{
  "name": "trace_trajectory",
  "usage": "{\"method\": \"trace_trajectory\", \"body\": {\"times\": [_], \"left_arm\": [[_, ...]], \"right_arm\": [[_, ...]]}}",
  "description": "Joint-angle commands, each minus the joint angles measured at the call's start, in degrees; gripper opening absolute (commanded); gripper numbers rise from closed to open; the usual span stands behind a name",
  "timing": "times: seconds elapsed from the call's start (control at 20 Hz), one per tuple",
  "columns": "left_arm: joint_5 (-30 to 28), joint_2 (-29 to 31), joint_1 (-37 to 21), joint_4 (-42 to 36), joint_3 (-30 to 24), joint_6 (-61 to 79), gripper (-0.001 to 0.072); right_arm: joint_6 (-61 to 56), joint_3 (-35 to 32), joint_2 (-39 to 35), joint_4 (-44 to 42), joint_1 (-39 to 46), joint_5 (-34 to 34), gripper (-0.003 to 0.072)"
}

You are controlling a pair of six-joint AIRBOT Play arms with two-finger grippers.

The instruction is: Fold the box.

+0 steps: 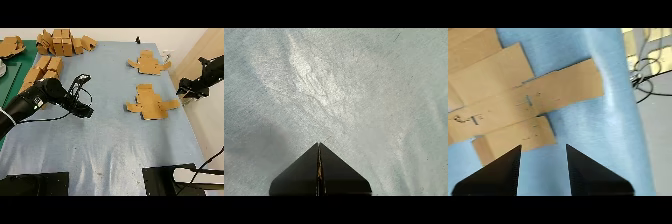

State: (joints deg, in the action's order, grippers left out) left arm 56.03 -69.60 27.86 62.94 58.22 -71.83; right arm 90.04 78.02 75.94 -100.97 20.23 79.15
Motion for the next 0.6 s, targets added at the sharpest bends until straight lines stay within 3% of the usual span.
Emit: {"method": "trace_trajectory", "body": {"times": [0.0,0.35,0.55], "left_arm": [[0.0,0.0,0.0,0.0,0.0,0.0,0.0011],[0.0,0.0,0.0,0.0,0.0,0.0,0.0011],[0.0,0.0,0.0,0.0,0.0,0.0,0.0011]], "right_arm": [[-1.7,-0.1,-0.3,-4.3,0.0,1.4,0.0430],[-3.5,0.0,0.7,-1.2,1.7,-2.3,0.0431],[2.6,0.0,6.3,-5.0,7.3,-6.5,0.0431]]}}
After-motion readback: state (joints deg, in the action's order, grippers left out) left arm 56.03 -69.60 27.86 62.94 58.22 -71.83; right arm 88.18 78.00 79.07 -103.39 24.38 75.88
